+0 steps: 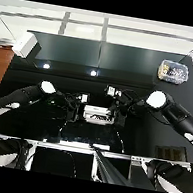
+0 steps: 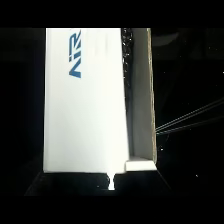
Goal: Fold the box and place the chain.
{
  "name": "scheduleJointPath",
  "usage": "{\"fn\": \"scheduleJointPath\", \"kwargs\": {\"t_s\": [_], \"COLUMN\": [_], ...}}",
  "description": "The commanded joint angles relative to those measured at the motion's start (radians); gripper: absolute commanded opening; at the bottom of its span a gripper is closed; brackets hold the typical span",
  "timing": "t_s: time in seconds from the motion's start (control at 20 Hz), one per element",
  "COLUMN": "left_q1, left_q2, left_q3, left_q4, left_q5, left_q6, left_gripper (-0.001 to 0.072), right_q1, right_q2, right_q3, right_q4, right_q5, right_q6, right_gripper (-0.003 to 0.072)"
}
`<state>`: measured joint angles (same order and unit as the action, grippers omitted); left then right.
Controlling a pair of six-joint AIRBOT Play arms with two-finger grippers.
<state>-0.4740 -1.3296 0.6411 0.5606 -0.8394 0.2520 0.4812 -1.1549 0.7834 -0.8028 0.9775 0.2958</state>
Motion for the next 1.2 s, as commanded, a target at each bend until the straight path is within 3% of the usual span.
{"fn": "scheduleJointPath", "kwargs": {"t_s": [0.0, 0.1, 0.2, 1.15], "left_q1": [0.0, 0.0, 0.0, 0.0], "left_q2": [-0.001, -0.001, -0.001, -0.001], "left_q3": [0.001, 0.001, 0.001, 0.001], "left_q4": [0.001, 0.001, 0.001, 0.001], "left_q5": [-0.002, -0.002, -0.002, -0.003], "left_q6": [0.002, 0.002, 0.002, 0.002], "left_gripper": [0.0405, 0.0405, 0.0405, 0.0405], "right_q1": [0.001, 0.001, 0.001, 0.001], "right_q2": [-0.001, -0.001, -0.001, -0.001], "right_q3": [0.0, 0.0, 0.0, 0.0], "right_q4": [-0.003, -0.005, -0.023, -0.045], "right_q5": [0.042, 0.043, 0.043, 0.066], "right_q6": [0.009, 0.01, 0.011, 0.011], "right_gripper": [0.0161, 0.0162, 0.0255, 0.0286]}}
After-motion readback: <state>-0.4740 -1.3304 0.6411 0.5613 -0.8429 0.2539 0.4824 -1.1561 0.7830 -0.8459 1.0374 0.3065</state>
